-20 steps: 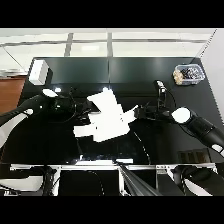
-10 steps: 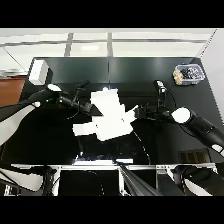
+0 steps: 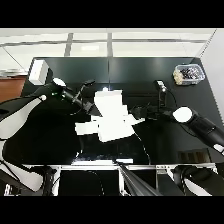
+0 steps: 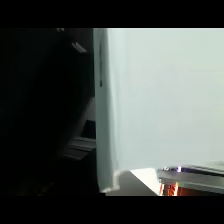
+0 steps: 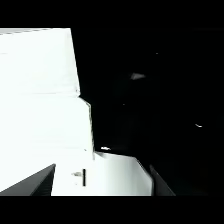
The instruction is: Fold the box and place the chain.
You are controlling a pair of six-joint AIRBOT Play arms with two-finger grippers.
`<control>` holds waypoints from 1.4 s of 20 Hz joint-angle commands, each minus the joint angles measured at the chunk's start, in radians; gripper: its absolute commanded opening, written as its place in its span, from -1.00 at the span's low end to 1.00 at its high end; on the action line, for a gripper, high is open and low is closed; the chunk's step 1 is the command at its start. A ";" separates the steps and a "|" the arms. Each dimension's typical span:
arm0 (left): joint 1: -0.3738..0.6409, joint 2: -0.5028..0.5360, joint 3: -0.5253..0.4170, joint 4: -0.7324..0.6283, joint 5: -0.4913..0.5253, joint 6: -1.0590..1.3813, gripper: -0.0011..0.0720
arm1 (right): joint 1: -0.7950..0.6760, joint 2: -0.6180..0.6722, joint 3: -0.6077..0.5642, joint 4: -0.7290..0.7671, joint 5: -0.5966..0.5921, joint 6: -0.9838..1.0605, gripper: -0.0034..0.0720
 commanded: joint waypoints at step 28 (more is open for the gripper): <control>-0.307 0.350 -0.387 -0.118 0.727 1.077 -0.89 | -0.174 0.269 -0.100 -0.268 0.336 -0.633 0.86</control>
